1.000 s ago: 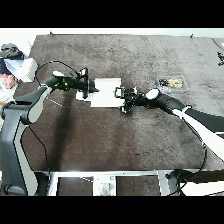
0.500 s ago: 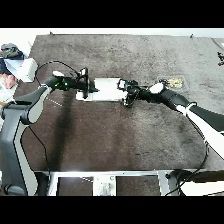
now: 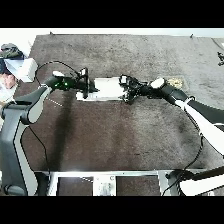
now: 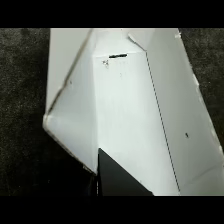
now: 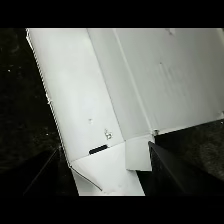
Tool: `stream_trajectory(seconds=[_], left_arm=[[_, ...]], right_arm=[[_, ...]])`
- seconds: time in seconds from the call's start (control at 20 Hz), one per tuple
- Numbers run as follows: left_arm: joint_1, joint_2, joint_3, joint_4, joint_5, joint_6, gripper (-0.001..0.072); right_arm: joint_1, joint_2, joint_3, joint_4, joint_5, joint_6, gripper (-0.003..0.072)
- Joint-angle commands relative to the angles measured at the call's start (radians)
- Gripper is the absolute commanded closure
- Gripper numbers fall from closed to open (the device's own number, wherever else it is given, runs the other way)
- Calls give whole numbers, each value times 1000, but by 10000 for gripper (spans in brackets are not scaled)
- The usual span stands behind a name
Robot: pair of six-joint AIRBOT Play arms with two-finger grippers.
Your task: Fold the box and place the chain.
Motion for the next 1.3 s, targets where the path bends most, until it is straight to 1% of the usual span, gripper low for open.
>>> stream_trajectory(seconds=[0.0, 0.1, 0.25, 0.4, 0.5, 0.65, 0.85, 0.95, 1.25], left_arm=[[1, 0, 0, 0, 0, 0, 697], [1, 0, 0, 0, 0, 0, 697], [1, 0, 0, 0, 0, 0, 697], [1, 0, 0, 0, 0, 0, 697], [1, 0, 0, 0, 0, 0, 697], [1, 0, 0, 0, 0, 0, 696], [1, 0, 0, 0, 0, 0, 697], [1, 0, 0, 0, 0, 0, 697], [1, 0, 0, 0, 0, 0, 696]], right_arm=[[-18, -6, 22, 13, 17, -1, 100], [-29, -19, 29, 37, 47, -2, 101], [-60, -60, 83, 39, 126, -2, 100], [-88, -104, 143, 45, 233, 0, 100], [-90, -130, 177, 41, 251, -1, 100], [-93, -181, 251, 37, 315, 10, 100], [-98, -222, 304, -14, 359, 27, 101], [-98, -241, 323, -15, 379, 31, 101], [-101, -322, 433, -16, 509, 60, 101]])
